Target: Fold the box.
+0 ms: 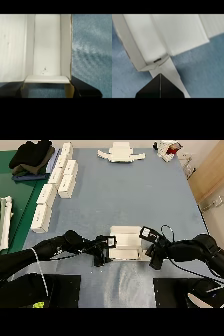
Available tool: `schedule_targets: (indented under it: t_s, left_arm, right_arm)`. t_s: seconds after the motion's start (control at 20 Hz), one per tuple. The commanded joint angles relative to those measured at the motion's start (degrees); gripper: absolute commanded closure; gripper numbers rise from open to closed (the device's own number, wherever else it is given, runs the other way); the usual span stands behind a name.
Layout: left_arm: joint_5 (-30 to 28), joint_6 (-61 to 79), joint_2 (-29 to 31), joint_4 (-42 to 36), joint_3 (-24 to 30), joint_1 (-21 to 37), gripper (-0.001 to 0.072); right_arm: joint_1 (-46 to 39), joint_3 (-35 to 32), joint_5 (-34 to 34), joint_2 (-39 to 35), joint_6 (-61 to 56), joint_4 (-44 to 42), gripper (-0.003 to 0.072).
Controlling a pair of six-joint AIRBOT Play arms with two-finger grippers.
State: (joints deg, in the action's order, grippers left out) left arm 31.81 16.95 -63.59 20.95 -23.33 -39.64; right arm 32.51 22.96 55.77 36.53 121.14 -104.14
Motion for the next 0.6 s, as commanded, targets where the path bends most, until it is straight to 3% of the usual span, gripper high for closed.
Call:
schedule_targets:
  t_s: [0.0,0.1,0.3,0.4,0.55]
  left_arm:
    - [0.1,0.1,0.0,0.1,0.0,0.0,0.0184]
    - [0.1,0.1,0.0,0.1,0.0,0.0,0.0183]
    - [0.1,0.1,0.0,0.1,0.0,0.0,0.0184]
    - [0.1,0.1,0.0,0.1,0.0,0.0,0.0184]
    - [0.1,0.1,0.0,0.1,0.0,0.0,0.0183]
  right_arm:
    - [-0.1,1.3,3.8,-2.2,-28.9,14.8,0.068]
    - [-2.5,1.9,6.8,-2.5,-44.6,22.5,0.0682]
    - [-17.7,2.1,15.8,1.4,-46.8,17.9,0.0682]
    - [-27.7,2.1,15.8,3.9,-42.4,10.8,0.0682]
    - [-42.2,2.1,16.0,9.4,-30.4,-7.4,0.0682]
